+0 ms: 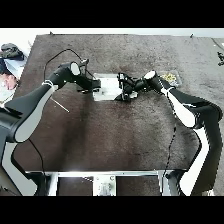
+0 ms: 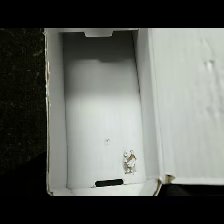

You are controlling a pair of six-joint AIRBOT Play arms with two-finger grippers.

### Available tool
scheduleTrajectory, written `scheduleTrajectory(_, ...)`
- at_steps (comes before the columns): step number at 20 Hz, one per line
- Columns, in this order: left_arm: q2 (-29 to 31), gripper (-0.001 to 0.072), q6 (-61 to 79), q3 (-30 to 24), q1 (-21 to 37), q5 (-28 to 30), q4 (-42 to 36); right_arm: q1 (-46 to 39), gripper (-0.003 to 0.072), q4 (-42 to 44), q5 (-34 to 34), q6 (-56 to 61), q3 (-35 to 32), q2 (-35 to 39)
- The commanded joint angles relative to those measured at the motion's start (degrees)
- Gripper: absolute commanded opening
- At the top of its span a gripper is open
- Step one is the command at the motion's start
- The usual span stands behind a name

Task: Fold the box and place the chain.

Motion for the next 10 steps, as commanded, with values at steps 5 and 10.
scheduleTrajectory(5,-6.7,0.0356,-13.9,11.0,-4.6,-11.1,15.1,0.0,0.0477,0.0,0.0,0.0,0.0,0.0)
scheduleTrajectory(10,-9.2,0.0345,-19.7,14.1,-5.5,-13.2,19.9,0.0,0.0476,0.0,0.0,0.0,0.0,0.0)
